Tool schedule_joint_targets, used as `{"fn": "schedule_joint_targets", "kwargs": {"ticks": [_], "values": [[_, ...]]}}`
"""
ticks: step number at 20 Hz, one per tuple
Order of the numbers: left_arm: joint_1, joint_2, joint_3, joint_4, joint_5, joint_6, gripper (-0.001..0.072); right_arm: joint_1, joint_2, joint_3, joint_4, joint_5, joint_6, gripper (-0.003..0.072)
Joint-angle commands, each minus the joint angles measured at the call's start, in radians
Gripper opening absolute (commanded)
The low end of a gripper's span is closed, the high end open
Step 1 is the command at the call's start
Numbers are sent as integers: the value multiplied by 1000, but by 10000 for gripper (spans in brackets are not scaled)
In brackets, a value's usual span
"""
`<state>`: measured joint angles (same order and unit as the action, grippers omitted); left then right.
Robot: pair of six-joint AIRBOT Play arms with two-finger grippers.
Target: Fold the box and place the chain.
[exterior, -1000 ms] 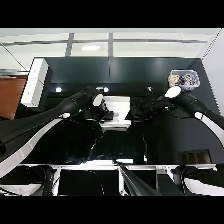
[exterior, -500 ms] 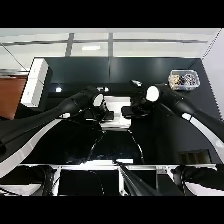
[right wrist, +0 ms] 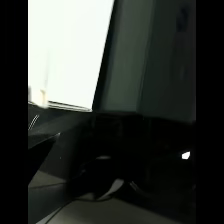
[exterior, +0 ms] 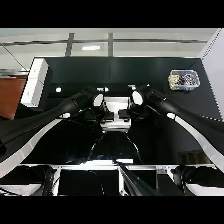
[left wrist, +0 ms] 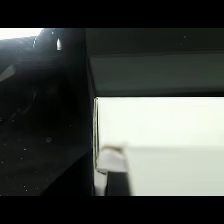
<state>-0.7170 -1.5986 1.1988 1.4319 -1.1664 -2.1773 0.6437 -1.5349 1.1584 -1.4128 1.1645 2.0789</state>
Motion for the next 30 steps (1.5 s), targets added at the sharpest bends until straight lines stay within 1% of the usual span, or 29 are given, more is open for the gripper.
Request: {"fn": "schedule_joint_targets", "kwargs": {"ticks": [1, 5, 6, 7, 12, 20, 21, 22, 23, 24, 25, 26, 29, 30], "values": [[0, 0, 0, -1, -13, 0, 25, 18, -21, 6, -64, 25, 80, 318], [0, 0, 0, -2, -17, 0, 25, 18, -22, 11, -61, 24, 116, 305], [0, 0, 0, -2, -16, 0, 25, 18, -22, 11, -59, 25, 117, 106], [0, 0, 0, -2, -16, 0, 25, 18, -22, 11, -55, 23, 117, 14], [0, 0, 0, -2, -16, 0, 25, 23, -22, 11, -37, 3, 122, 13], [0, -2, 0, 3, -18, 0, 26, 23, -22, 11, -28, 2, 121, 15], [0, -2, 0, 3, -18, 0, 25, 23, -22, 11, -28, 2, 121, 34], [0, -2, 0, 4, -19, -4, 25, 23, -22, 11, -28, 2, 121, 223], [0, -2, 0, 8, -18, -11, 24, 23, -22, 11, -28, 3, 121, 280], [0, -2, 0, 15, -19, -20, 24, 23, -22, 11, -29, 7, 120, 266], [0, -2, 0, 26, -21, -31, 24, 23, -21, 11, -29, 10, 112, 84], [0, -2, 0, 26, -21, -31, 24, 23, -21, 11, -29, 9, 108, 23], [0, -2, 0, 26, -19, -31, 24, 23, -21, 11, -29, 3, 105, 17], [0, -2, 0, 26, -18, -31, 24, 23, -21, 11, -29, -5, 105, 142]]}}
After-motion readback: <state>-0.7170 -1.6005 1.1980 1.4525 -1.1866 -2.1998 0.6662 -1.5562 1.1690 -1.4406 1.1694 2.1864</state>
